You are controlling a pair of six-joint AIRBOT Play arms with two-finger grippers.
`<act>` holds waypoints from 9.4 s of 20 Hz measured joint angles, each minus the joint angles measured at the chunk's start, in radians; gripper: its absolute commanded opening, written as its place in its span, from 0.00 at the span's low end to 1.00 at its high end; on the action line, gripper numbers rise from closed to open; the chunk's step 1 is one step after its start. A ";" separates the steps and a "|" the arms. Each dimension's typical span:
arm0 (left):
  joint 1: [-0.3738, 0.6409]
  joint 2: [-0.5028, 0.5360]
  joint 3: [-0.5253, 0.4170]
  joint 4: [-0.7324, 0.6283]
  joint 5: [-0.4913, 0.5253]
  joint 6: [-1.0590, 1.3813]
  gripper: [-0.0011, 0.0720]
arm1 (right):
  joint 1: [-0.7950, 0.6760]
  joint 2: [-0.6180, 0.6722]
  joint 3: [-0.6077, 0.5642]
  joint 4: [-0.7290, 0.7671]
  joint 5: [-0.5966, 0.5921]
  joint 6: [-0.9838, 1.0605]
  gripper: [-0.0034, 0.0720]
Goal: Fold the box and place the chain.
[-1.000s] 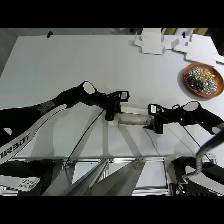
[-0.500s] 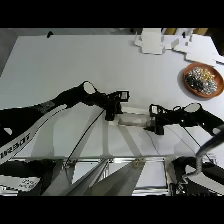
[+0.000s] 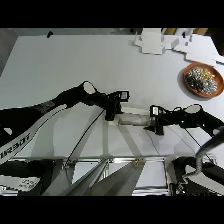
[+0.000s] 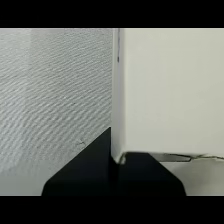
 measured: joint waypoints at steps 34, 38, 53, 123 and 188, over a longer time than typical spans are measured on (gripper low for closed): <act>0.001 0.000 0.000 0.000 -0.005 -0.002 0.29 | 0.025 0.000 0.000 0.008 -0.008 -0.009 0.59; 0.004 0.019 0.000 0.030 -0.055 -0.011 0.72 | 0.026 0.000 -0.001 0.005 -0.002 -0.015 0.59; -0.055 0.319 0.000 0.417 -0.393 -0.580 0.02 | 0.026 -0.001 -0.001 0.011 -0.008 -0.004 0.59; -0.109 0.249 -0.286 0.113 0.158 -0.106 0.36 | 0.026 -0.001 -0.001 0.008 -0.008 -0.008 0.59; -0.048 0.318 -0.381 0.192 0.219 -1.574 0.02 | 0.026 -0.001 -0.001 0.008 -0.008 -0.008 0.59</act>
